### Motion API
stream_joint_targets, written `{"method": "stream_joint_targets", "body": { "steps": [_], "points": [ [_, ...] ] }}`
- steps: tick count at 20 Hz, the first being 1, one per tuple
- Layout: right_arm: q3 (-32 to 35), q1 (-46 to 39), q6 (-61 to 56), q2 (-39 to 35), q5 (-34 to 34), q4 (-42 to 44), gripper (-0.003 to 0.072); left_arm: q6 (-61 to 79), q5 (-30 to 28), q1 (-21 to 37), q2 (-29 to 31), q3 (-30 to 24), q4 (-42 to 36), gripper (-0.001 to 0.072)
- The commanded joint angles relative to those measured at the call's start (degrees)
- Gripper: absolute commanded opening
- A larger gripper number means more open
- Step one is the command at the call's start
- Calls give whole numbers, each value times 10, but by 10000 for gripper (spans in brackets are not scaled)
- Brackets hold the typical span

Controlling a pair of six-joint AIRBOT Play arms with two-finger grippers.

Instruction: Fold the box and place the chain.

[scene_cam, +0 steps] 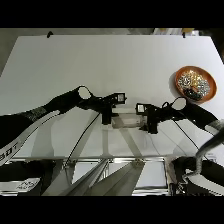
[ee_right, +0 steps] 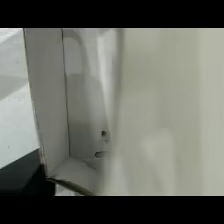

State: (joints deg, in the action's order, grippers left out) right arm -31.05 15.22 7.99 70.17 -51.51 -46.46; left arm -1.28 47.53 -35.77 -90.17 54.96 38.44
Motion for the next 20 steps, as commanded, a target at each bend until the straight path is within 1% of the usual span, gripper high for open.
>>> {"method": "stream_joint_targets", "body": {
  "steps": [1, 5, 20],
  "points": [
    [0, 2, 0, 14, 0, 0, 482, -1, -2, 0, 0, 0, -2, 10],
    [0, 2, 0, 15, 3, -3, 323, -1, -2, 0, 0, 0, -2, 10],
    [0, 2, -4, 15, -3, -2, 318, -1, -2, 0, 0, 0, -2, 10]
  ]
}}
